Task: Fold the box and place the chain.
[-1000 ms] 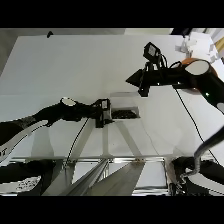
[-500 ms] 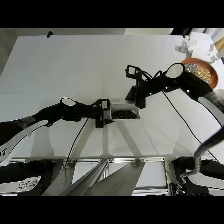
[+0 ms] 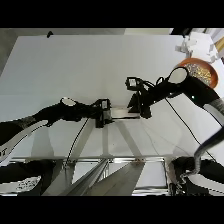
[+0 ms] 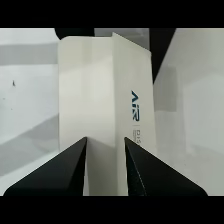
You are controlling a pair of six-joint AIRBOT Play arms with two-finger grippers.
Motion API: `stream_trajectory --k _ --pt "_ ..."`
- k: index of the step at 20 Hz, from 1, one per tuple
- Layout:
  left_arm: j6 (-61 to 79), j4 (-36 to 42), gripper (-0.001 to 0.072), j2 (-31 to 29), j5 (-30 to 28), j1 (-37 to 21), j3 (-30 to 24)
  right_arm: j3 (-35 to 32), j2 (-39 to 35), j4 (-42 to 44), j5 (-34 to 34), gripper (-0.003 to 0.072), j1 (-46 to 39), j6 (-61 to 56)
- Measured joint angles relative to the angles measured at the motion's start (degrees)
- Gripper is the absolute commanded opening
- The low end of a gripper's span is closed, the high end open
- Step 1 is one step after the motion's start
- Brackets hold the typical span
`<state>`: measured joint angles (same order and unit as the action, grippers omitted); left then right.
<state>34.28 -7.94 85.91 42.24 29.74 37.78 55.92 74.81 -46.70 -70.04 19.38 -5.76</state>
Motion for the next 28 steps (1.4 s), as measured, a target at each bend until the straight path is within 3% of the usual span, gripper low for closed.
stream_trajectory --k 7,14,17,21,28 --pt "-0.02 0.0 0.0011 0.0 -0.02 0.0 0.0 -0.26 -0.22 -2.43 4.83 0.028 2.27 -0.48" --pt "-0.02 0.0 0.0011 0.0 -0.02 0.0 0.0 -0.28 -0.22 -1.03 2.56 0.0281 3.76 -1.38" --pt "0.0 0.0 0.0011 0.0 -0.02 0.0 0.0 -0.28 -0.22 -2.36 4.0 0.0344 5.42 -1.64" --pt "-0.02 0.0 0.0011 0.0 -0.04 0.0 0.0 -0.28 -0.22 -4.94 7.72 0.0336 6.82 -2.89" --pt "-0.2 0.09 0.0011 0.0 -0.15 0.0 0.0 -0.28 -0.2 -7.56 8.94 0.015 7.28 -3.39"
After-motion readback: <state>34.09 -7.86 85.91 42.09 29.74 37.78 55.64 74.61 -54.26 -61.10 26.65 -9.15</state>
